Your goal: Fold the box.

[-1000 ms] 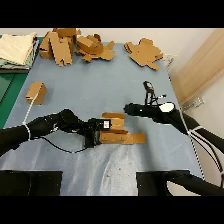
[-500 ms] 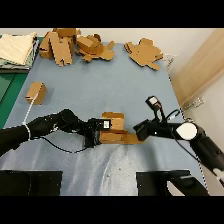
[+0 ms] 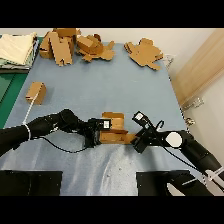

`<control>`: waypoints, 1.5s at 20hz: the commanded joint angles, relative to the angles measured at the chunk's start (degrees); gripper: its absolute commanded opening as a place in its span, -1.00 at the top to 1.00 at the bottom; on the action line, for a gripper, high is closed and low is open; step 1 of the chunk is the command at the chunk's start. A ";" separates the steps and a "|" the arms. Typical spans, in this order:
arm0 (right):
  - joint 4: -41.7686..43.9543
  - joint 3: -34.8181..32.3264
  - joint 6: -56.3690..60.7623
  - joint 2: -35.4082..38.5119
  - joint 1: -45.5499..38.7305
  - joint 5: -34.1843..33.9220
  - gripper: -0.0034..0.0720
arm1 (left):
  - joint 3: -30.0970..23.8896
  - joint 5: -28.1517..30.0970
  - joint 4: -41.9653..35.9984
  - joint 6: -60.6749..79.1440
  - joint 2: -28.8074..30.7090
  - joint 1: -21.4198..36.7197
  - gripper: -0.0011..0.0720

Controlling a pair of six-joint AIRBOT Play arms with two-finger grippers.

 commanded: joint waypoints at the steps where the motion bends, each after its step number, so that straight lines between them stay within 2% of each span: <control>1: -0.48 2.56 -0.79 -4.79 2.47 -1.62 -0.44 | 0.02 0.02 0.02 0.02 -0.02 -0.02 0.18; 2: -0.24 3.45 -0.90 -6.10 2.93 -1.90 -0.52 | 0.02 0.02 0.02 0.02 -0.04 -0.02 0.18; 8: 0.50 7.32 -2.45 -12.07 3.80 -2.60 -0.51 | 0.02 0.00 0.02 0.02 -0.02 -0.02 0.18; 13: 1.86 7.50 -9.33 -12.31 7.61 -2.97 -0.48 | 0.02 -0.02 0.02 0.02 -0.04 -0.02 0.18; 14: 1.92 7.52 -9.33 -12.31 8.11 -3.21 -0.37 | 0.02 -0.02 0.02 0.02 -0.02 -0.02 0.18; 15: 2.03 7.52 -9.33 -12.31 8.37 -3.17 -0.06 | 0.02 -0.02 0.02 0.02 -0.02 -0.02 0.18; 17: 1.99 7.52 -9.94 -12.31 8.70 -3.21 0.21 | 0.02 0.00 0.02 0.02 -0.02 -0.02 0.18; 18: 1.99 7.50 -10.49 -12.31 8.70 -3.23 0.27 | 0.02 -0.02 0.02 0.02 -0.02 -0.02 0.18; 19: 1.99 7.50 -11.69 -12.31 8.70 -3.28 0.50 | 0.02 -0.02 0.02 0.02 -0.02 -0.02 0.18; 23: 3.54 7.50 -14.45 -12.31 8.72 -6.21 0.50 | 0.02 -0.02 0.02 0.02 -0.04 -0.02 0.18; 30: 6.27 7.50 -15.93 -12.31 11.43 -6.49 0.48 | 0.02 -0.02 0.00 0.02 -0.02 -0.02 0.18</control>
